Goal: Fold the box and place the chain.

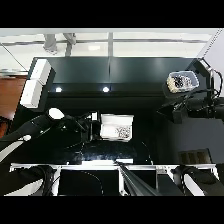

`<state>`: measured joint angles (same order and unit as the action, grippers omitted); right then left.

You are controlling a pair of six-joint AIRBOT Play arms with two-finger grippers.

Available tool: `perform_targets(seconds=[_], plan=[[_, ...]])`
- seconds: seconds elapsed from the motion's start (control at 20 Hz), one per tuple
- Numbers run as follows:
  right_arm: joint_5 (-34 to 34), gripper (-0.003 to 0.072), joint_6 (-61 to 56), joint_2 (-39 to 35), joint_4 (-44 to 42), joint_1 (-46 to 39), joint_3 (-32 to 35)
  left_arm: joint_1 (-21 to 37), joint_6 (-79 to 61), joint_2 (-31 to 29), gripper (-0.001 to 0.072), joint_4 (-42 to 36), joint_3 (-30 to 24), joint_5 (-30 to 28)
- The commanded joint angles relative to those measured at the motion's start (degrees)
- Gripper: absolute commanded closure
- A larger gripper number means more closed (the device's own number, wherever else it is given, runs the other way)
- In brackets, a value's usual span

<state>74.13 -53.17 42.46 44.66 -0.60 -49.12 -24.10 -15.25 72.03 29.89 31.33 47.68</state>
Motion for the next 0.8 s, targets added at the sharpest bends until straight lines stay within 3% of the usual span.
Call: perform_targets(seconds=[0.0,0.3,0.4,0.45,0.5,0.75], plan=[[0.0,0.019,0.0,-0.04,-0.02,0.0,-0.02,-0.24,0.04,0.22,-0.0001,-0.44,0.13,-0.33],[-0.33,0.0191,0.0,0.0,-0.04,0.0,0.11,-2.12,0.35,0.5,0.0006,0.9,0.39,-1.2],[-1.11,0.019,0.0,0.02,-0.04,0.02,0.13,-2.12,0.57,0.61,0.0062,0.94,0.52,-1.2],[-2.19,0.0181,-0.17,0.04,-0.04,0.02,0.22,-2.12,0.61,0.61,0.0226,0.96,0.55,-1.18],[-4.31,-0.0031,-2.36,0.04,0.04,0.35,0.61,-2.14,0.61,0.61,0.0322,0.96,0.55,-1.18],[-16.57,-0.0021,-6.69,6.23,0.04,8.07,1.07,-2.14,0.59,0.61,0.0321,0.96,0.55,-1.18]])
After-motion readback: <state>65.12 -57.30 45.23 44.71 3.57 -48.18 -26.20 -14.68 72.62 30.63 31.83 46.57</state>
